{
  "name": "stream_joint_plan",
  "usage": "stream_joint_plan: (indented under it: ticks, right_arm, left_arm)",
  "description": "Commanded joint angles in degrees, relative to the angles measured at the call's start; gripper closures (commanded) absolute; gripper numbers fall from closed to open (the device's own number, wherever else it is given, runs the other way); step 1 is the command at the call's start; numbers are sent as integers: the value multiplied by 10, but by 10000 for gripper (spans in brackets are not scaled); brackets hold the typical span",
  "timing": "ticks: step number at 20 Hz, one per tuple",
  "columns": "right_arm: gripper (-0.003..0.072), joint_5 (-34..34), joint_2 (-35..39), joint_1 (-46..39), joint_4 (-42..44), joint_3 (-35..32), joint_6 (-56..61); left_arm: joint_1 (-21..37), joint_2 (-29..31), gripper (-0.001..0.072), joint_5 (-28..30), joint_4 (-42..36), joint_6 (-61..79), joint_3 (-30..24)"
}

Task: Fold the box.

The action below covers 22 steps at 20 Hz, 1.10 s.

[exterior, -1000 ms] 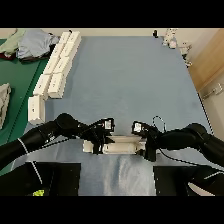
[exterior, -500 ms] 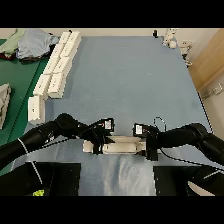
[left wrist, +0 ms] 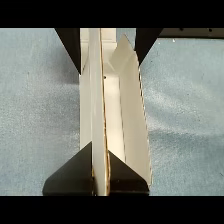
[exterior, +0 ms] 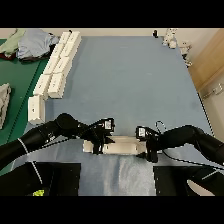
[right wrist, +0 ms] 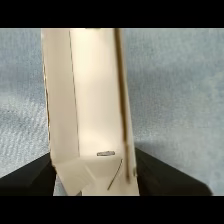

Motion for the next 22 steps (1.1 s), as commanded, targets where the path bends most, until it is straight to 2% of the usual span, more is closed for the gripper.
stream_joint_plan:
  ticks: [1,6,11,14,16,22]
  right_arm:
    - [-4,17,-2,-8,23,-19,-24]
    - [-4,24,0,1,22,-19,-24]
    - [-4,60,-2,15,12,-19,-24]
    - [-3,61,-2,15,8,-19,-24]
    - [31,60,-2,15,7,-19,-24]
    - [23,61,-2,47,-4,-20,-24]
  left_arm:
    - [0,0,696,0,0,0,0]
    - [0,0,697,0,0,0,0]
    - [0,0,697,0,0,0,0]
    - [0,0,697,0,0,0,0]
    - [0,0,697,0,0,0,0]
    - [0,0,697,0,0,0,0]
